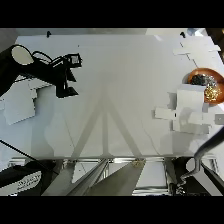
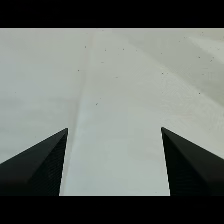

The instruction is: Fold the box and place the chain.

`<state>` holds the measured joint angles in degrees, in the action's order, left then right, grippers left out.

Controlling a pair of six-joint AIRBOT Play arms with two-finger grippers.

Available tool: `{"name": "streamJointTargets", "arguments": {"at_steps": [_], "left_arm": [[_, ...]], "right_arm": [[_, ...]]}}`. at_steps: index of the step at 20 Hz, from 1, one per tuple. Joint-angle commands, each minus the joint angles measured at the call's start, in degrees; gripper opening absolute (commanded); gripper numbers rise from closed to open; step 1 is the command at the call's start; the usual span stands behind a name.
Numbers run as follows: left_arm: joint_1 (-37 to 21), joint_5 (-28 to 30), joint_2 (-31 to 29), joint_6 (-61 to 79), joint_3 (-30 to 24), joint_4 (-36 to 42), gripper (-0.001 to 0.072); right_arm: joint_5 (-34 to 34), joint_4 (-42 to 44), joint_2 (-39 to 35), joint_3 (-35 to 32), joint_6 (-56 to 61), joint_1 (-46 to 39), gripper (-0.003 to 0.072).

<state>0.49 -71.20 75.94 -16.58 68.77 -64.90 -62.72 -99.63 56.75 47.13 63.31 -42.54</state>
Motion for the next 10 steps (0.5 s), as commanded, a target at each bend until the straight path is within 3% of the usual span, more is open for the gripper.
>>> {"name": "streamJointTargets", "arguments": {"at_steps": [1,10], "left_arm": [[0.0,0.0,0.0,0.0,0.1,0.0,0.0646],[0.0,0.0,0.0,0.0,0.1,0.0,0.0646]], "right_arm": [[0.2,2.5,1.6,0.0,-4.2,-5.4,0.0418],[1.7,13.8,8.7,0.5,-12.3,-10.7,0.0411]]}}
